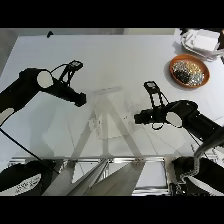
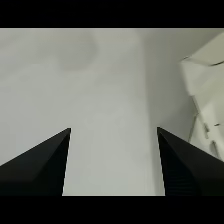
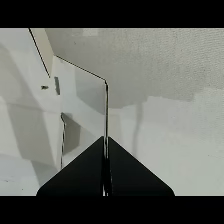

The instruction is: Fold the box and place the chain.

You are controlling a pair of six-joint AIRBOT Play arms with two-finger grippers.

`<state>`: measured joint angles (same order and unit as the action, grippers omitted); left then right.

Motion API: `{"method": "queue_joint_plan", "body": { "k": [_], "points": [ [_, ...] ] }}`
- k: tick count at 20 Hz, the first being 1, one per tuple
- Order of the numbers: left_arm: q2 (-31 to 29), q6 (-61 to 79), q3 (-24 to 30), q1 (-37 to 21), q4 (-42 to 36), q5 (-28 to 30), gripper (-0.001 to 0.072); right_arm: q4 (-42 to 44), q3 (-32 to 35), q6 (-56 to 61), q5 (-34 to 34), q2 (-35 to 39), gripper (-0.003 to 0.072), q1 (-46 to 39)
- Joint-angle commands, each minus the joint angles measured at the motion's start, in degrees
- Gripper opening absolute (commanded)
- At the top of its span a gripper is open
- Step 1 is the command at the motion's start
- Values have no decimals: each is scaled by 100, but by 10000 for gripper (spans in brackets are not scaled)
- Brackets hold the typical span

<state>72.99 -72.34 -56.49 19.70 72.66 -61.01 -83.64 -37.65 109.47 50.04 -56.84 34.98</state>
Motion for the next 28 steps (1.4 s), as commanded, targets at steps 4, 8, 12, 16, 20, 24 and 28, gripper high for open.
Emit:
{"method": "queue_joint_plan", "body": {
  "k": [4,8,12,16,20,24,28],
  "points": [
    [1141,3480,0,-1023,-3703,-1300,584,0,0,-85,2,4,11,7],
    [1751,4011,0,-1128,-3932,-1740,587,2,0,-149,2,4,11,7],
    [2059,4426,0,-809,-4234,-1425,582,2,0,-149,2,4,11,7],
    [2129,4846,0,-369,-4177,-1086,370,2,0,-149,4,4,11,7],
    [2122,5090,0,-177,-4172,-780,138,4,0,-146,7,4,11,7],
    [2074,5230,0,-192,-4118,-743,1,74,-7,-151,33,13,13,7],
    [1788,5560,0,-175,-3958,-1012,-2,90,-177,-201,404,387,231,0]
  ]
}}
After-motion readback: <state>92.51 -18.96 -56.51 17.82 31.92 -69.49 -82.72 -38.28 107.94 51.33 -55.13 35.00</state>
